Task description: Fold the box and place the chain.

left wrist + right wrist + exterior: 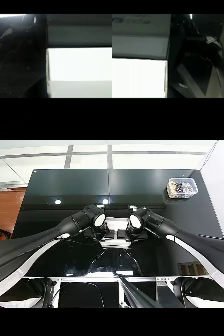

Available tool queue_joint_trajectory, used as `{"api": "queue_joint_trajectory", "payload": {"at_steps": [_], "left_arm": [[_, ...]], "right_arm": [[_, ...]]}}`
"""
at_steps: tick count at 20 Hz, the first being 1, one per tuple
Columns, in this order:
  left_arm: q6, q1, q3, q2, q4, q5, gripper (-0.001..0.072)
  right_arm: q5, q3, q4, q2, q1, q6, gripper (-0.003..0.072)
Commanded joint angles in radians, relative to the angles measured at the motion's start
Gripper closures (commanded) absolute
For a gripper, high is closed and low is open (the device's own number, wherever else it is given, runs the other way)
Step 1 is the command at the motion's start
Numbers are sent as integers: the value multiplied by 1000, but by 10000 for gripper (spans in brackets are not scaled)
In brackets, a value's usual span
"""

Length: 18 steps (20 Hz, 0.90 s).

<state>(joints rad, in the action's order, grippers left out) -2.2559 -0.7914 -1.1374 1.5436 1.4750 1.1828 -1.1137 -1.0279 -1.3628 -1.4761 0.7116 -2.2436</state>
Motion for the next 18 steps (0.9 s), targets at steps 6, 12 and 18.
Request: {"api": "queue_joint_trajectory", "payload": {"at_steps": [6, 12, 18], "left_arm": [[0, 0, -1, 1, 0, 1, 680], [0, 0, -1, 1, 1, 0, 680], [0, 0, -1, 1, 0, 2, 680]], "right_arm": [[-28, -34, -3, 90, 0, 91, 411], [-130, -34, -328, 397, -4, 130, 412], [-5, 21, -803, 449, -247, 122, 410]]}}
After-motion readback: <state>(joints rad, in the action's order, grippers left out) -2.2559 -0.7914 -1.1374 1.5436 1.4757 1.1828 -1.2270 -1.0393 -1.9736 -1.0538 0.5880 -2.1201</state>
